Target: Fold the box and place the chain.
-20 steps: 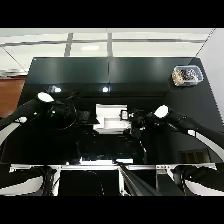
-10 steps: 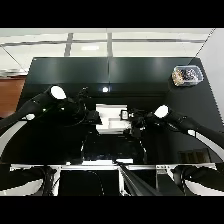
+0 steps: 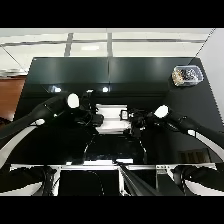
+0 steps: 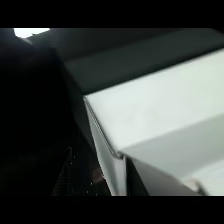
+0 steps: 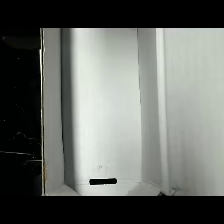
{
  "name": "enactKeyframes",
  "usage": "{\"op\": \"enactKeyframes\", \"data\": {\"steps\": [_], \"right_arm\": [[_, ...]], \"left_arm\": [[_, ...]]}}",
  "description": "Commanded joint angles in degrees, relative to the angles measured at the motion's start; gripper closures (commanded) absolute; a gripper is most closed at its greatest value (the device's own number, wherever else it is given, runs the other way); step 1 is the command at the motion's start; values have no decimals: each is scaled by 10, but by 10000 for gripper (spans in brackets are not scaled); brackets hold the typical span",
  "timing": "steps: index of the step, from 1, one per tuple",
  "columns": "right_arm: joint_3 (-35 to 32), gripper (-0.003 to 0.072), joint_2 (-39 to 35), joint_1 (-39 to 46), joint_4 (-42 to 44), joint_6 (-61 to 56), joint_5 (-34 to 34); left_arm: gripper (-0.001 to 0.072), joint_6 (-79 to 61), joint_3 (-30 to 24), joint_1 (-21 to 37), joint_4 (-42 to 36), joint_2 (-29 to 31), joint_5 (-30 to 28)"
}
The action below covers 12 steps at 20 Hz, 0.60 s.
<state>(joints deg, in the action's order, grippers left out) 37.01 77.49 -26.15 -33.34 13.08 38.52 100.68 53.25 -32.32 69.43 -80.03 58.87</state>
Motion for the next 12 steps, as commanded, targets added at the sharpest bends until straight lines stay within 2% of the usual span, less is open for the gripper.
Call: {"op": "enactKeyframes", "data": {"steps": [1, 7, 8, 9, 12], "right_arm": [[0, 471, 0, 0, 0, 0, 0], [0, 471, 0, 0, 0, 0, 0], [0, 471, 0, 0, 0, 0, 0], [0, 471, 0, 0, 0, 0, 0], [0, 471, 0, 0, 0, 0, 0]], "left_arm": [[309, 115, 16, -48, 130, -2, -11], [315, 207, 61, -90, 171, -33, 42], [366, 211, 66, -95, 170, -40, 44], [379, 214, 71, -100, 170, -48, 48], [381, 247, 78, -110, 171, -58, 50]]}}
